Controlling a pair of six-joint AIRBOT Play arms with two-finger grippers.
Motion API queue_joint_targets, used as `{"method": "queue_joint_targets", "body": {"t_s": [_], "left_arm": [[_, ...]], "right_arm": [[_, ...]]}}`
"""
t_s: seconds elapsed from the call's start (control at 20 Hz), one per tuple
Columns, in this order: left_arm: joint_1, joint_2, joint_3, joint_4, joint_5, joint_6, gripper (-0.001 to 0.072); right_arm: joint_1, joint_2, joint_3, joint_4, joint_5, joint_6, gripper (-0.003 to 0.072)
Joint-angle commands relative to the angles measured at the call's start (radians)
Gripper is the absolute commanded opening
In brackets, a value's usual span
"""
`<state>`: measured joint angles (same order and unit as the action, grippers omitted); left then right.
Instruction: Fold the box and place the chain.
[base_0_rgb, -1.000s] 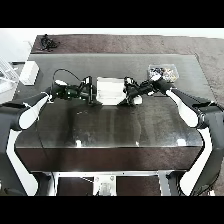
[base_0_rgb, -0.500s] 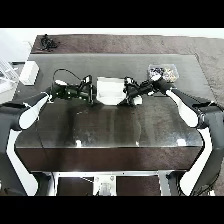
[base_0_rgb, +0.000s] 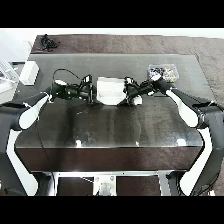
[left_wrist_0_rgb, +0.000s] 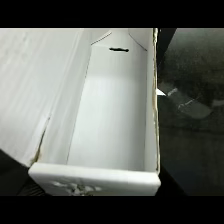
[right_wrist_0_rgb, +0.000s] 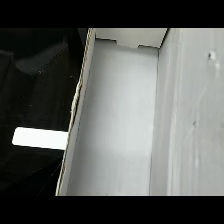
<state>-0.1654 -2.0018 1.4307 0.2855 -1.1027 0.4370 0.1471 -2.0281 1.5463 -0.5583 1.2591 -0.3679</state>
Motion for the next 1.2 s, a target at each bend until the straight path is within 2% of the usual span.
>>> {"method": "queue_joint_targets", "body": {"t_s": [0.0,0.25,0.4,0.85,0.9,0.95,1.0,1.15], "left_arm": [[0.000,0.000,0.007,0.013,-0.027,0.018,0.0719],[0.000,-0.002,0.011,0.016,-0.064,0.055,0.0718],[0.000,-0.039,0.058,0.015,-0.113,0.032,0.0718],[0.000,-0.043,0.071,0.039,-0.091,-0.012,0.0709],[0.000,-0.045,0.071,0.049,-0.078,-0.010,0.0696],[0.001,-0.048,0.071,0.067,-0.066,-0.010,0.0633],[0.001,-0.049,0.071,0.068,-0.065,-0.009,0.0618],[0.000,-0.049,0.071,0.070,-0.065,0.009,0.0618]], "right_arm": [[0.001,0.001,0.000,0.000,-0.002,0.000,0.0584],[0.001,0.001,0.000,0.000,-0.002,0.000,0.0584],[0.001,0.001,0.000,0.000,-0.002,0.000,0.0584],[0.001,0.001,0.000,0.000,-0.002,0.000,0.0584],[0.001,0.001,0.000,0.000,-0.002,0.000,0.0584],[0.001,0.001,0.000,0.000,-0.002,0.000,0.0584],[0.001,0.001,0.000,0.000,-0.002,0.000,0.0584],[0.001,0.001,0.000,0.000,-0.002,0.000,0.0584]]}}
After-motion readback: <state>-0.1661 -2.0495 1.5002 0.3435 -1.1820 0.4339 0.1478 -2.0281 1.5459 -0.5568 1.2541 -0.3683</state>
